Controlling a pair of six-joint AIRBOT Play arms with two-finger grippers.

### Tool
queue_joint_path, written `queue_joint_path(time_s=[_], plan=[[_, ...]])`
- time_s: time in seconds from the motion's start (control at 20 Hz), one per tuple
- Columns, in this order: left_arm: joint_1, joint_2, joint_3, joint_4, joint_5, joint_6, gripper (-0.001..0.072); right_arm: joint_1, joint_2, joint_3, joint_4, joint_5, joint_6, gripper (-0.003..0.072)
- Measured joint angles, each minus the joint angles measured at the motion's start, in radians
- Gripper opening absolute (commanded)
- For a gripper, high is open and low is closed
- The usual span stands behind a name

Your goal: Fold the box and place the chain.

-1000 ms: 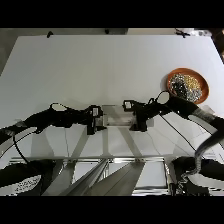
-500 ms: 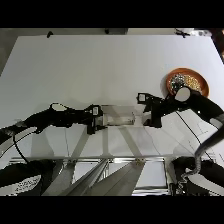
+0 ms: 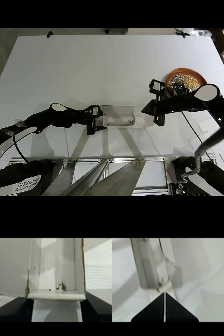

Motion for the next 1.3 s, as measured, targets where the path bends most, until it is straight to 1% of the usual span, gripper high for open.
queue_joint_path(time_s=[0.15, 0.25, 0.35, 0.4, 0.45, 0.5, 0.7, 0.95, 1.05, 1.15, 1.3], plan=[[0.000, 0.009, 0.000, 0.000, 0.001, -0.049, 0.0032, 0.074, -0.001, 0.000, 0.093, -0.027, -0.027, 0.0011], [0.000, 0.021, 0.000, 0.017, 0.010, -0.089, 0.0032, 0.139, -0.020, 0.000, 0.119, -0.068, -0.034, 0.0011], [0.000, 0.035, 0.000, 0.069, 0.015, -0.152, 0.0041, 0.198, -0.048, 0.000, 0.137, -0.111, -0.039, 0.0011], [0.000, 0.040, 0.000, 0.102, 0.016, -0.188, 0.0073, 0.221, -0.064, 0.000, 0.142, -0.138, -0.041, 0.0011], [0.000, 0.044, 0.000, 0.137, 0.016, -0.230, 0.0087, 0.238, -0.078, 0.000, 0.148, -0.159, -0.042, 0.0011], [0.000, 0.047, 0.002, 0.172, 0.017, -0.266, 0.0087, 0.250, -0.089, 0.000, 0.153, -0.177, -0.043, 0.0011], [0.000, 0.051, 0.001, 0.256, 0.021, -0.328, 0.0087, 0.274, -0.129, 0.000, 0.166, -0.259, -0.045, 0.0011], [0.000, 0.052, 0.001, 0.292, 0.024, -0.347, 0.0087, 0.282, -0.218, 0.000, 0.258, -0.446, -0.035, 0.0011], [0.000, 0.052, 0.001, 0.299, 0.024, -0.351, 0.0087, 0.282, -0.254, 0.000, 0.283, -0.502, -0.014, 0.0011], [0.000, 0.053, 0.001, 0.304, 0.023, -0.354, 0.0087, 0.282, -0.278, 0.000, 0.276, -0.538, 0.026, 0.0011], [0.000, 0.070, -0.001, 0.322, 0.021, -0.357, 0.0087, 0.282, -0.296, 0.000, 0.195, -0.549, 0.114, 0.0011]])
